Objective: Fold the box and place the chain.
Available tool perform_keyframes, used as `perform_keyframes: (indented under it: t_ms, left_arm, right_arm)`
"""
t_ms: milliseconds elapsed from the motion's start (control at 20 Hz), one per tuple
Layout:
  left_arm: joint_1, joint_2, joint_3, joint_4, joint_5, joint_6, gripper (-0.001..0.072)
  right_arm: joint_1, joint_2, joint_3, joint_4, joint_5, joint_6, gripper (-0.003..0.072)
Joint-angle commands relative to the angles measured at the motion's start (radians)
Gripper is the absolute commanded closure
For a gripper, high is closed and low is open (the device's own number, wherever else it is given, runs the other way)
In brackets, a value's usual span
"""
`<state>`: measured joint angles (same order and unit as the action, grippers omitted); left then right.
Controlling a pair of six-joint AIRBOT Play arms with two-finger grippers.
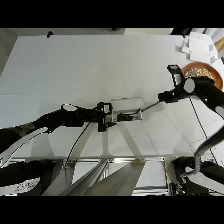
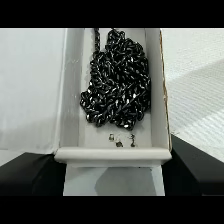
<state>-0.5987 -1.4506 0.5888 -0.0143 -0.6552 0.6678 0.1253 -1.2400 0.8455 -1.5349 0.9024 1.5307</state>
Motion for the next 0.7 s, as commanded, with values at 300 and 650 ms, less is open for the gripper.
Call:
perform_keyframes:
  t_ms: [300,650]
  left_arm:
    - [-0.001,0.0,0.0,0.0,0.0,0.0,0.05]
    - [-0.001,0.0,0.0,0.0,0.0,0.0,0.05]
  right_arm:
    - [0.176,0.364,0.002,0.056,0.185,-0.018,0.0669]
    - [0.338,0.465,0.002,0.223,0.171,-0.018,0.0669]
